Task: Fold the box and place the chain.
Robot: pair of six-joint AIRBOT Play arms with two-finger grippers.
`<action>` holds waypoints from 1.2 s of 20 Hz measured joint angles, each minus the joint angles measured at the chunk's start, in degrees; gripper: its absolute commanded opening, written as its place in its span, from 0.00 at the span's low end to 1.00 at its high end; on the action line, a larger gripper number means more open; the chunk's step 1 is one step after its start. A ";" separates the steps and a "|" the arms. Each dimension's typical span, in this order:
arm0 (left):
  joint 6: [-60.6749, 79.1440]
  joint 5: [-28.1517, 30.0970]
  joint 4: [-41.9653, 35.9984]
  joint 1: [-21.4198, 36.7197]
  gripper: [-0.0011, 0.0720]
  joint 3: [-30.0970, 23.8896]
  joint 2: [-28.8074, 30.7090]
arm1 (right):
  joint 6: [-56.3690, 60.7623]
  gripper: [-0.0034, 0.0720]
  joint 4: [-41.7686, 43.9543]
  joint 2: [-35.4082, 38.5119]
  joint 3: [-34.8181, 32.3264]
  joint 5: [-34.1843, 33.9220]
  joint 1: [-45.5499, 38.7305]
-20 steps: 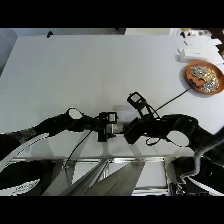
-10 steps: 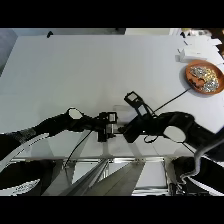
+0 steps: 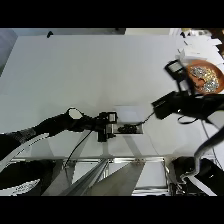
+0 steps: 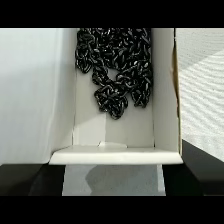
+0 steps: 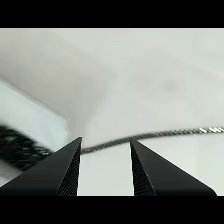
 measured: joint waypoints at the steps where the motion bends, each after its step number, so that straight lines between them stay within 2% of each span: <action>1: -0.02 0.00 0.00 0.00 0.17 0.00 0.00 | 0.00 0.50 -0.28 -0.76 0.09 0.35 -2.82; 4: -0.02 0.00 0.00 0.00 0.17 0.00 0.00 | 0.00 0.50 -1.38 -5.18 0.31 1.07 -9.97; 8: -0.02 -0.02 0.00 0.00 0.17 0.00 0.00 | 0.02 0.50 -1.05 -14.01 0.37 0.61 -14.12; 15: 0.00 0.00 0.00 0.00 0.17 0.00 0.00 | 0.02 0.50 1.57 -26.71 0.37 -2.01 -15.52; 24: -0.02 0.00 0.00 0.00 0.17 0.00 0.00 | 0.02 0.50 1.90 -34.60 0.39 -6.14 -15.63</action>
